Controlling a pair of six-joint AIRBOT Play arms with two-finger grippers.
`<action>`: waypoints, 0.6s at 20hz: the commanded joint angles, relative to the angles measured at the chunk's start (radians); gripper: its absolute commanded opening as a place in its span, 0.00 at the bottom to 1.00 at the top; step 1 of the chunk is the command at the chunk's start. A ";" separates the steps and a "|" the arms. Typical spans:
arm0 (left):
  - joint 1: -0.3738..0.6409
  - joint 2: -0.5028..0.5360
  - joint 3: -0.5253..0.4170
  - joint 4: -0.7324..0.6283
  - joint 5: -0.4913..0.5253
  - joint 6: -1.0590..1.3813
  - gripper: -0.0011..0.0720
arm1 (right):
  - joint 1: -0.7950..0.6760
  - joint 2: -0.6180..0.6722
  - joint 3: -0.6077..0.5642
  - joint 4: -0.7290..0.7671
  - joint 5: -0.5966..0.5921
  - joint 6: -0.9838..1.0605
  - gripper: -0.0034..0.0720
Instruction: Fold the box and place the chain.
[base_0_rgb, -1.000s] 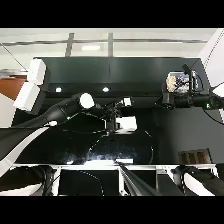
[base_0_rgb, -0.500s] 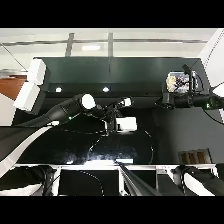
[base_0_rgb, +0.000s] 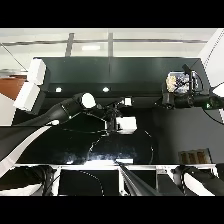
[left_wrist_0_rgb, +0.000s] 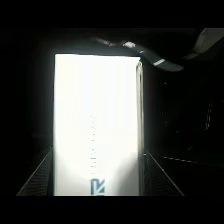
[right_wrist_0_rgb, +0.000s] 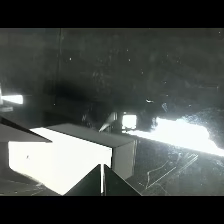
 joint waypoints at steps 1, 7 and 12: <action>0.001 0.001 0.024 -0.004 -0.023 -0.019 0.98 | 0.000 0.000 0.001 0.000 0.003 0.000 0.08; -0.002 -0.002 0.024 0.021 -0.029 -0.032 0.98 | 0.000 0.000 0.001 0.000 0.003 0.000 0.08; -0.014 -0.003 0.023 0.053 -0.029 -0.033 0.99 | 0.000 0.000 0.001 0.000 0.002 0.000 0.08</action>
